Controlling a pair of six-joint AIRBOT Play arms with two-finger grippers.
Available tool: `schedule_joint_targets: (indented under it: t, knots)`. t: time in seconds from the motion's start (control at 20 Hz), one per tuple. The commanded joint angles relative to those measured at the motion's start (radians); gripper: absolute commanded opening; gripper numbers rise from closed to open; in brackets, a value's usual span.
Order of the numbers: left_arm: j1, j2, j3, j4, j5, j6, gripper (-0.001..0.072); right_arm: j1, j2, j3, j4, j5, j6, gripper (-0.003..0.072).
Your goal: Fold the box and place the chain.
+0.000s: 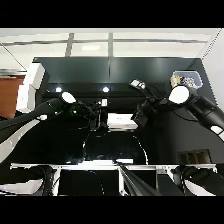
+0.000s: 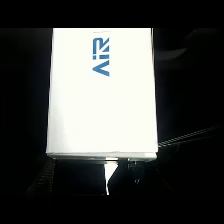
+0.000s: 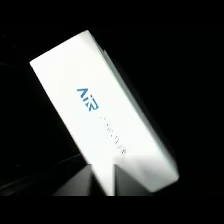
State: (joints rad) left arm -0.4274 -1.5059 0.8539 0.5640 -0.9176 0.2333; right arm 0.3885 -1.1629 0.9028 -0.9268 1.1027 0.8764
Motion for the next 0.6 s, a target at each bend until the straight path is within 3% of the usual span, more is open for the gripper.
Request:
schedule_joint_targets:
  t: [0.0,0.2,0.25,0.4,0.55]
  knots:
    - [0.000,0.000,0.000,0.000,0.000,-0.001,0.0485,-0.066,0.030,-0.074,0.121,0.173,0.160,0.0012]
    - [0.000,0.000,0.000,0.000,-0.003,-0.001,0.0485,-0.081,0.024,-0.320,0.726,-0.106,-0.101,0.0011]
    - [0.000,0.000,0.000,0.000,-0.002,-0.001,0.0485,-0.081,0.016,-0.338,0.799,-0.162,-0.100,0.0012]
    - [0.000,0.000,0.000,0.000,-0.002,-0.001,0.0485,-0.081,-0.011,-0.340,0.784,-0.256,-0.029,0.0012]
    - [0.000,0.000,0.000,0.000,-0.003,-0.001,0.0485,-0.081,-0.032,-0.340,0.633,-0.266,0.038,0.0012]
